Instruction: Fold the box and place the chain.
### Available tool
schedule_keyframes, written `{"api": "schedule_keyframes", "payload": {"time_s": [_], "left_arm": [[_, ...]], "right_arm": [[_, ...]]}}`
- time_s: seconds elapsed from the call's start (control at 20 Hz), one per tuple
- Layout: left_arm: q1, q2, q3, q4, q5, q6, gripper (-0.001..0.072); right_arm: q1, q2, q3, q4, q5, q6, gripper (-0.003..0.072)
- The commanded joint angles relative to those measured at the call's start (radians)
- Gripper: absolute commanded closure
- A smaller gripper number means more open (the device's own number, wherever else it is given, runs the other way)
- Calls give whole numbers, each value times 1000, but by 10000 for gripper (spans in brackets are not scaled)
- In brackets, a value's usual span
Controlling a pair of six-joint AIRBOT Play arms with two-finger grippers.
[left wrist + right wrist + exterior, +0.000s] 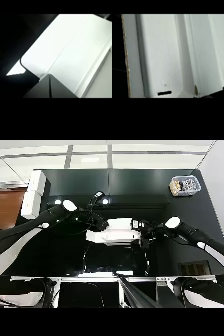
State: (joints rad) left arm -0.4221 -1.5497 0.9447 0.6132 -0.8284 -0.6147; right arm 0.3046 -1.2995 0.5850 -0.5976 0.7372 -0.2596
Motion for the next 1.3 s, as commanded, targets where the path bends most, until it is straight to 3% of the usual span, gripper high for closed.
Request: {"api": "schedule_keyframes", "payload": {"time_s": [0.0,0.2,0.25,0.3,0.45,0.6,0.65,0.7,0.95,1.05,1.25], "left_arm": [[40,-3,47,53,-69,-11,687],[116,137,77,63,-101,-48,687],[129,179,74,70,-130,-48,687],[138,227,60,77,-158,-48,687],[142,363,-46,86,-206,-27,686],[141,444,-195,87,-254,143,670],[139,442,-231,87,-253,242,427],[134,437,-260,89,-229,335,-11],[53,370,-283,149,13,688,-2],[0,330,-272,240,90,698,5],[-75,244,-219,289,92,686,18]], "right_arm": [[1,-1,0,1,-2,2,261],[1,-1,0,1,-1,2,278],[1,-1,0,-1,0,2,423],[1,-1,0,-1,0,2,465],[1,-1,0,-1,0,2,465],[1,-1,0,-1,0,2,465],[1,-1,0,-1,-1,2,465],[1,-1,0,-1,-1,2,465],[1,-1,0,-1,0,2,465],[1,-1,0,-1,0,2,465],[1,-1,0,-2,2,2,465]]}}
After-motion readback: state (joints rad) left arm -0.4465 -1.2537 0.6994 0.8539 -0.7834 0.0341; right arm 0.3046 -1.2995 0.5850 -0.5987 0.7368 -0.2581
